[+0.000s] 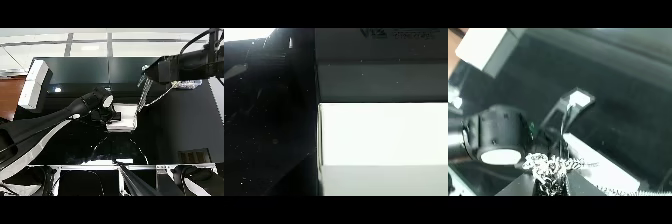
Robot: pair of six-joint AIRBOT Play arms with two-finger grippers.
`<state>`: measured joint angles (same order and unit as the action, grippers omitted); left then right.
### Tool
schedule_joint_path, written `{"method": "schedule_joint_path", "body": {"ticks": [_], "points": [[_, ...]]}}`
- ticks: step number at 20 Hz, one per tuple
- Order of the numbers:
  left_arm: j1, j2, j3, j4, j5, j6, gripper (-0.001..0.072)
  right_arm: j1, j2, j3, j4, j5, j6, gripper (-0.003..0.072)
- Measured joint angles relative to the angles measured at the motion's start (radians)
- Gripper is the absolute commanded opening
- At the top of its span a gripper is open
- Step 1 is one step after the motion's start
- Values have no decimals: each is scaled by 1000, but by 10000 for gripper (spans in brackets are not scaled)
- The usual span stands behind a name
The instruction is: Fold the box and place the chain.
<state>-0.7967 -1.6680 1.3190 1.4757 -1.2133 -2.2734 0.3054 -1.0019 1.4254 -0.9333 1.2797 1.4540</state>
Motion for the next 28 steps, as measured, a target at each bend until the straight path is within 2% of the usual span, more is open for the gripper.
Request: {"method": "schedule_joint_path", "body": {"ticks": [5,15,18,20,24,28], "points": [[0,0,0,0,0,0,26,0,0,-79,21,27,-3,18],[0,0,0,-4,0,0,26,5,0,-252,124,-40,-19,18],[0,0,0,-13,1,0,26,32,0,-360,111,-105,-22,24],[0,0,0,-16,2,0,26,56,0,-452,104,-192,-18,429],[0,0,0,-19,2,0,27,53,4,-564,84,-291,-13,425],[0,0,0,-22,3,0,27,-59,20,-595,18,-314,-9,425]]}}
